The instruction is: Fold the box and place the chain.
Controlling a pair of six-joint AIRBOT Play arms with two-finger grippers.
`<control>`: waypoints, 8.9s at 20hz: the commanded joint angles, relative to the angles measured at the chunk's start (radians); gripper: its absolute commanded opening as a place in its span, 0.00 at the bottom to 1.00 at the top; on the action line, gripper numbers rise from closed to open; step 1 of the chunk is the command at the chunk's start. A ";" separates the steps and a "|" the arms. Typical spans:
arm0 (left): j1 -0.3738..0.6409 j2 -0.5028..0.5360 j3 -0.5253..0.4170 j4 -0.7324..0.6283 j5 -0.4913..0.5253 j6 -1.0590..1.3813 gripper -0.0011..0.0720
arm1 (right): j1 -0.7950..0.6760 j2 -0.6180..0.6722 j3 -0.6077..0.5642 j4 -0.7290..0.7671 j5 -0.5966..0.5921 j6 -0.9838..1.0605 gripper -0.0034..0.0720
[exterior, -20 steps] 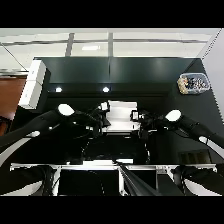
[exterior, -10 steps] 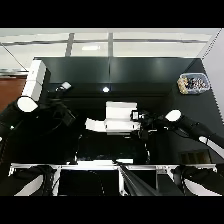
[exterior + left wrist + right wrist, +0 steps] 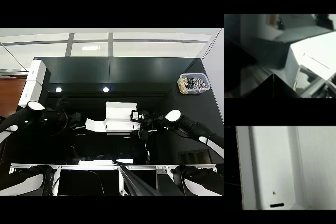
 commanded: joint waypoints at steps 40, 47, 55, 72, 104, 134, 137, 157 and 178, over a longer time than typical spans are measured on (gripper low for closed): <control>-0.560 -0.093 0.397 0.411 0.121 -0.585 0.73 | 0.001 0.000 0.000 0.000 -0.001 0.000 0.68; -0.615 -0.093 0.397 0.551 0.125 -0.727 0.70 | 0.001 0.000 0.000 0.000 -0.001 0.000 0.68; -0.689 -0.103 0.422 0.715 0.093 -0.898 0.69 | 0.001 0.000 0.000 0.000 -0.001 0.000 0.68; -0.777 -0.270 0.640 0.885 -0.138 -1.173 0.56 | 0.001 0.000 0.000 0.000 0.000 0.000 0.68; -0.779 -0.280 0.640 0.908 -0.138 -1.193 0.05 | 0.000 0.134 0.003 -0.225 0.058 0.165 1.00; -0.777 -0.280 0.640 0.907 -0.142 -1.194 0.06 | 0.066 0.089 -0.003 0.022 -0.022 0.391 0.61; -0.777 -0.280 0.640 0.907 -0.142 -1.194 0.05 | 0.063 0.092 -0.001 0.018 -0.023 0.472 0.18; -0.776 -0.280 0.640 0.907 -0.142 -1.193 0.06 | -0.509 -0.044 -0.050 -0.026 0.445 1.326 0.07; -0.775 -0.280 0.640 0.907 -0.142 -1.193 0.06 | -0.189 -0.084 0.217 0.005 0.507 1.373 0.86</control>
